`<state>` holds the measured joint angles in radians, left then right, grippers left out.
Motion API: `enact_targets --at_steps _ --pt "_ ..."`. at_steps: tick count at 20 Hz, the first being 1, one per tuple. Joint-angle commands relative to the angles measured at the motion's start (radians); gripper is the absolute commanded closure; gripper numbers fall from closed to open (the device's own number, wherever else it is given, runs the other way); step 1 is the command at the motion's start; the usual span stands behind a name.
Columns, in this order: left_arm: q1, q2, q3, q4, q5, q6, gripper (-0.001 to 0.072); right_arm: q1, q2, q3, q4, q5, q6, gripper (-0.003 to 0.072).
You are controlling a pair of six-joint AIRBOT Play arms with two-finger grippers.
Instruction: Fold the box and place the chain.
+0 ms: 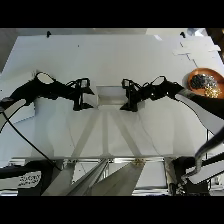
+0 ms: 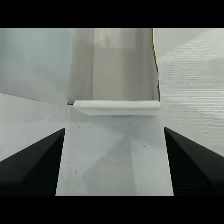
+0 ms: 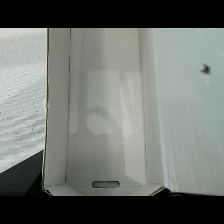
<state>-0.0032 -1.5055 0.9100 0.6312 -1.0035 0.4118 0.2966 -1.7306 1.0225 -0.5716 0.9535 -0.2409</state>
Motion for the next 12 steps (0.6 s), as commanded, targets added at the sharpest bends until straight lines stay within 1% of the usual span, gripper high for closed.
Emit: enact_targets --at_steps 1,4,6,8,12 --pt "0.024 -0.076 -0.003 -0.114 0.003 0.144 -0.0004 -0.001 0.0 0.0 0.0 0.0 0.0 0.0309" --pt "0.043 -0.138 -0.003 -0.182 -0.08 0.201 0.0002 -0.001 0.0 0.0 0.0 0.0 0.0 0.0309" --pt "0.05 -0.15 0.0 -0.229 -0.091 0.22 0.0002 -0.001 0.0 0.0 0.0 0.0 0.0 0.0309" --pt "0.059 -0.158 0.008 -0.23 -0.097 0.219 0.0002 -0.001 0.0 0.0 0.0 0.0 0.0 0.0309" --pt "0.061 -0.164 0.026 -0.228 -0.142 0.216 0.0001 -0.001 0.0 0.0 0.0 0.0 0.0 0.0309"
